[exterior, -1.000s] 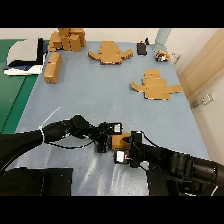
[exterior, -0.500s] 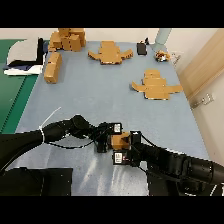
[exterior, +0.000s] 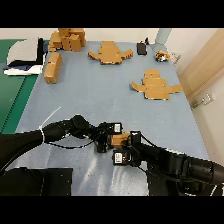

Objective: Fold the box.

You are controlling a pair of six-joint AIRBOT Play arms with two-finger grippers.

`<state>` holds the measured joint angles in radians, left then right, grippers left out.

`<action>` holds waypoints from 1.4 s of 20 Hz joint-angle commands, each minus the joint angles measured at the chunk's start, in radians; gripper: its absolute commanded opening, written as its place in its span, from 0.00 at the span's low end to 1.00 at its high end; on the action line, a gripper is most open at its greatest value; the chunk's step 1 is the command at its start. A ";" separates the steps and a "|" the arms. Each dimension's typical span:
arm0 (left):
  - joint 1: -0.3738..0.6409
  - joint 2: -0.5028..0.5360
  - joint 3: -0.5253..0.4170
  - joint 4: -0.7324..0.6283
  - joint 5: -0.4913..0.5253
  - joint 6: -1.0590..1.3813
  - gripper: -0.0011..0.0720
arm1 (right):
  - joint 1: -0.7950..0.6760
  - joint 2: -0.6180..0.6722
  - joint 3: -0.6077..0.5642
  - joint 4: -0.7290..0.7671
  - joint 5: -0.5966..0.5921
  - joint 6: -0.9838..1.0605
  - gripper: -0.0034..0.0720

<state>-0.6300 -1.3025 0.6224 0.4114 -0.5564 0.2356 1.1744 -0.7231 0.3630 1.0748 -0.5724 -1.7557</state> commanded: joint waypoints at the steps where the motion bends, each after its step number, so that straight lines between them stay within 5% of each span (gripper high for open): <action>1: 0.000 0.000 0.000 0.001 0.000 0.002 0.65 | 0.000 0.002 0.000 0.000 0.005 0.000 0.25; 28: 0.000 0.000 0.000 0.001 0.000 0.002 0.65 | -0.001 0.087 0.012 -0.043 -0.013 0.001 0.25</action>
